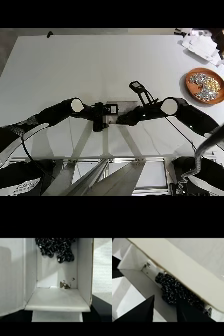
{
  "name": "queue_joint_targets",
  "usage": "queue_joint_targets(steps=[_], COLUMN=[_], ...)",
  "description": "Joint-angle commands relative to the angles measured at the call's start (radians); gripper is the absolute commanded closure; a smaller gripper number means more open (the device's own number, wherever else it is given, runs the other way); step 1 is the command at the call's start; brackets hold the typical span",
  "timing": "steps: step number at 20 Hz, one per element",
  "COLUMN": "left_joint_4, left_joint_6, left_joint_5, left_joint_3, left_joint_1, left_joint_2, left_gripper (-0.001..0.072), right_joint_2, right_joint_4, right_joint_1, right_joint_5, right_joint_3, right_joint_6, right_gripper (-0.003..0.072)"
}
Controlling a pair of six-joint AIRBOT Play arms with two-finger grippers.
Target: Fold the box and place the chain.
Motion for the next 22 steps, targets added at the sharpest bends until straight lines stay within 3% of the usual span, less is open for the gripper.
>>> queue_joint_targets(steps=[1, 4, 6, 9, 14, 22], left_joint_4=[0.0, 0.0, 0.0, 0.0, 0.0, 0.0], left_joint_6=[0.0, 0.0, 0.0, 0.0, 0.0, 0.0], left_joint_5=[0.0, 0.0, 0.0, 0.0, 0.0, 0.0], left_joint_3=[0.0, 0.0, 0.0, 0.0, 0.0, 0.0], left_joint_1=[0.0, 0.0, 0.0, 0.0, 0.0, 0.0], left_joint_2=[0.0, 0.0, 0.0, 0.0, 0.0, 0.0], left_gripper=[0.0697, 0.0697, 0.0696, 0.0696, 0.0696, 0.0696], right_joint_2=[0.126, 0.277, 0.28, 0.219, 0.034, -0.108], right_joint_4=[-0.001, -0.027, -0.108, -0.15, -0.149, 0.03], right_joint_1=[-0.046, -0.208, -0.32, -0.394, -0.338, -0.224], right_joint_5=[0.053, 0.219, 0.328, 0.254, 0.204, 0.074], right_joint_3=[0.0, 0.0, -0.003, -0.039, -0.05, -0.05], right_joint_6=[-0.082, -0.362, -0.608, -0.789, -1.024, -1.092], right_gripper=[0.0384, 0.0388, 0.0388, 0.0388, 0.0387, 0.0395])
